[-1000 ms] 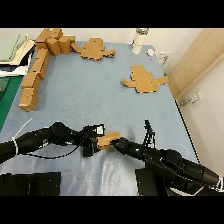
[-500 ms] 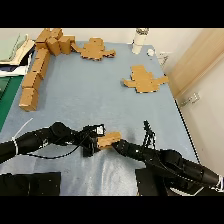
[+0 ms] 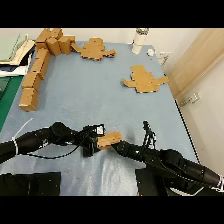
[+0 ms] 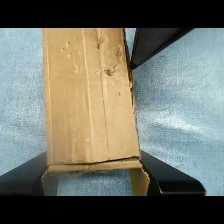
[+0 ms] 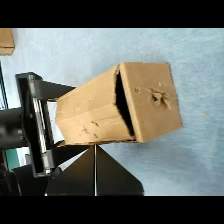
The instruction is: Fold the box.
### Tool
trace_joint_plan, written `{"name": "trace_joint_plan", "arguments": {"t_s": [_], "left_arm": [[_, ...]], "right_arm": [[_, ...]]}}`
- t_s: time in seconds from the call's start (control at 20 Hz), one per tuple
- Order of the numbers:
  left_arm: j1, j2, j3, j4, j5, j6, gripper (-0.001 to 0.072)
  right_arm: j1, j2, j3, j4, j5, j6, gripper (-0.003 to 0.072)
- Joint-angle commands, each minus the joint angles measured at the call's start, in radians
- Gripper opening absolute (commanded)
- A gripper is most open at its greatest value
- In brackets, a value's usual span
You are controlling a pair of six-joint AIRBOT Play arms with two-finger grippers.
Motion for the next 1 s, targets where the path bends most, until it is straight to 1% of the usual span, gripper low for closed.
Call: {"name": "trace_joint_plan", "arguments": {"t_s": [0.0,0.2,0.35,0.6,0.75,0.95], "left_arm": [[0.0,0.0,0.0,0.0,0.001,0.0,0.0213],[0.0,0.0,0.0,0.0,0.0,0.0,0.0213],[0.0,0.0,0.0,0.0,0.0,0.0,0.0212],[0.0,0.0,0.0,0.0,0.0,0.0,0.0213],[0.0,0.0,0.0,0.0,0.001,0.0,0.0212],[0.0,0.0,0.0,0.0,0.0,0.0,0.0213]], "right_arm": [[0.01,0.036,0.01,0.004,0.002,0.001,0.0001],[-0.005,0.044,0.008,-0.013,0.002,0.001,0.0001],[-0.006,0.043,0.008,-0.058,-0.002,0.001,0.0001],[-0.066,0.044,0.008,-0.075,-0.072,0.001,0.0001],[-0.066,0.044,0.008,-0.074,-0.081,0.001,0.0001],[-0.066,0.044,0.008,-0.076,-0.124,0.0,0.0001]]}}
